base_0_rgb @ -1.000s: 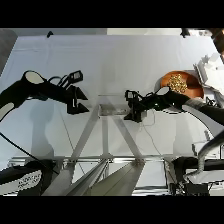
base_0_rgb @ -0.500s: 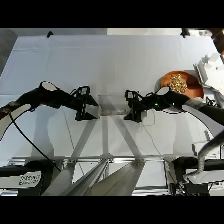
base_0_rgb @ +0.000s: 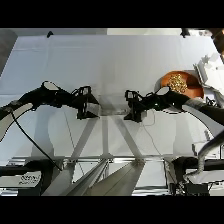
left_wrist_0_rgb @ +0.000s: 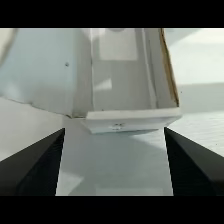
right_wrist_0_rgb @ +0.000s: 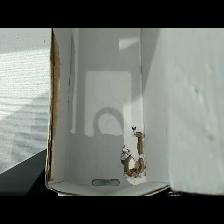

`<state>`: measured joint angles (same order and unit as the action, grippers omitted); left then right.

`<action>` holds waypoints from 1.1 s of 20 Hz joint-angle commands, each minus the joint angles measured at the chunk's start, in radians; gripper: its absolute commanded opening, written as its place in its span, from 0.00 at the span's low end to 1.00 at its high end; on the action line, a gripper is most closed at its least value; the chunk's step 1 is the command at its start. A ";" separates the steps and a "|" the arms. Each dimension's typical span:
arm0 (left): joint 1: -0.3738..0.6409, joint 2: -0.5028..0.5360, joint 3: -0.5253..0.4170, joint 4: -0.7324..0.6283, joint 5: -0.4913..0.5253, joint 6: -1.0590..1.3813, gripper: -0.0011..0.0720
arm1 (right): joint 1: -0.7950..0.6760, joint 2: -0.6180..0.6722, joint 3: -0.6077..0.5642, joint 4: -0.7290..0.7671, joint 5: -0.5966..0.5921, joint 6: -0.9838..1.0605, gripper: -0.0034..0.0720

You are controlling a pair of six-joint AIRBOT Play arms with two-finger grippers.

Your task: Fold the box and place the chain.

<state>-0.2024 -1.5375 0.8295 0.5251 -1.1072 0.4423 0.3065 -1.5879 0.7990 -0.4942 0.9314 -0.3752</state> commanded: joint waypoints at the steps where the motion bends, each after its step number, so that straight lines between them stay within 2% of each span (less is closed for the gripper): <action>1: 0.010 -0.001 0.024 0.000 -0.064 0.003 0.98 | 0.000 0.000 0.000 0.000 0.000 0.000 0.65; 3: 0.009 -0.008 0.024 0.015 -0.081 0.002 0.98 | 0.000 0.000 0.000 0.000 0.000 0.000 0.65; 9: 0.007 -0.048 0.024 0.000 -0.039 0.003 0.97 | 0.000 0.000 0.000 0.000 0.000 0.000 0.65; 14: 0.007 -0.056 0.024 -0.062 -0.026 0.007 0.97 | 0.000 0.000 0.000 0.000 0.000 0.000 0.65; 22: -0.039 -0.057 0.024 -0.036 -0.003 0.048 0.97 | 0.000 0.000 0.000 0.000 0.000 0.000 0.65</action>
<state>-0.2291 -1.5936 0.8524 0.4786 -1.1305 0.4797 0.3058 -1.5875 0.7994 -0.4969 0.9329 -0.3782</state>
